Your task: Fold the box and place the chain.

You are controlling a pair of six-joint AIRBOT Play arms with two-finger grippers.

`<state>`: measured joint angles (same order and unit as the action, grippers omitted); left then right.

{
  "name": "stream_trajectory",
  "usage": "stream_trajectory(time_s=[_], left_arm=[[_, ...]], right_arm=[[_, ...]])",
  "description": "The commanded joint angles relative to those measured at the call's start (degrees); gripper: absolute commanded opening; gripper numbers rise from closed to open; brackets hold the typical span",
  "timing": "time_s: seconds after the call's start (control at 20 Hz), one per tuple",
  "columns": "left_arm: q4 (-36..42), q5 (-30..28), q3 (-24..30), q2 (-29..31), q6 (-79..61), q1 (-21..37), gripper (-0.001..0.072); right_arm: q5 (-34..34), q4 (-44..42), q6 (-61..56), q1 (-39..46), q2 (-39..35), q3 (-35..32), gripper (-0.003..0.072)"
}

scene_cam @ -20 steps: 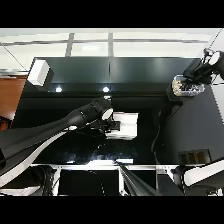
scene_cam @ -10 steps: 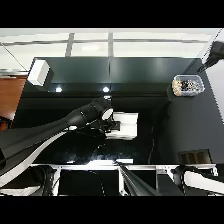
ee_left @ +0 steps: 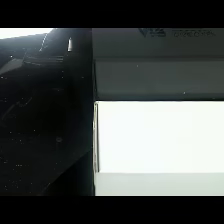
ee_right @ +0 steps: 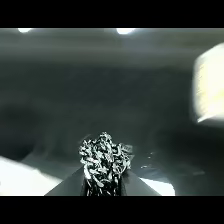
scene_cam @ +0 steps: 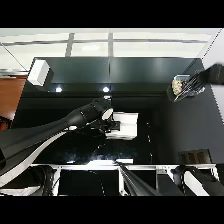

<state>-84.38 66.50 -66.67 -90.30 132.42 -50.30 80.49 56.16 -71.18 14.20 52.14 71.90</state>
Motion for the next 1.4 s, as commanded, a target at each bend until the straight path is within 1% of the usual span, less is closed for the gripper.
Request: stream_trajectory(time_s=[0.0, 0.1, 0.15, 0.25, 0.4, 0.5, 0.6, 0.65, 0.8, 0.9, 0.95, 1.1, 1.35], left_arm=[[0.00, 0.00, 0.00, -0.02, -0.02, 0.04, 0.0027], [-0.02, 0.00, 0.00, -0.02, 0.00, 0.04, 0.0027], [-0.02, 0.00, 0.00, -0.02, 0.00, 0.04, 0.0027], [-0.02, -0.02, 0.00, -0.02, 0.00, 0.04, 0.0027], [-0.20, -0.02, 0.00, -0.02, 0.00, 0.04, 0.0027], [-0.20, -0.04, 0.00, -0.02, 0.00, 0.04, 0.0027], [-0.22, -0.09, 0.00, -0.07, 0.00, 0.04, 0.0027], [-0.22, -0.09, 0.00, -0.09, 0.00, 0.04, 0.0027], [-0.44, -0.07, 0.00, -0.09, 0.00, 0.04, 0.0027], [-0.44, -0.07, 0.00, -0.09, 0.00, 0.04, 0.0027], [-0.44, -0.04, 0.00, -0.09, 0.00, 0.04, 0.0027], [-0.42, -0.04, 0.00, -0.09, 0.00, 0.04, 0.0027], [-0.42, -0.04, 0.00, -0.09, 0.00, 0.04, 0.0026]], right_arm=[[5.27, -14.29, 4.61, -0.20, -6.71, -13.81, 0.0010], [4.81, -18.91, 4.66, -3.10, -6.95, -19.98, 0.0010], [4.11, -20.04, 4.68, -5.60, -6.95, -22.08, 0.0010], [0.37, -20.22, 4.20, -12.26, -6.91, -24.85, 0.0010], [-9.03, -20.41, 2.23, -22.10, -6.25, -26.23, 0.0010], [-15.80, -20.35, 0.96, -27.12, -5.35, -26.23, 0.0010], [-22.86, -17.73, -3.76, -31.50, -3.39, -26.23, 0.0010], [-24.04, -15.50, -5.09, -33.20, -2.03, -26.23, 0.0010], [-22.29, -5.64, -9.92, -35.93, 2.14, -26.23, 0.0011], [-20.48, 2.91, -15.30, -35.98, 2.67, -26.21, 0.0011], [-19.89, 4.87, -16.94, -35.98, 2.67, -26.21, 0.0011], [-18.95, 3.02, -16.87, -36.00, 2.71, -26.21, 0.0011], [-19.08, -6.12, -13.53, -36.00, 2.73, -26.21, 0.0011]])
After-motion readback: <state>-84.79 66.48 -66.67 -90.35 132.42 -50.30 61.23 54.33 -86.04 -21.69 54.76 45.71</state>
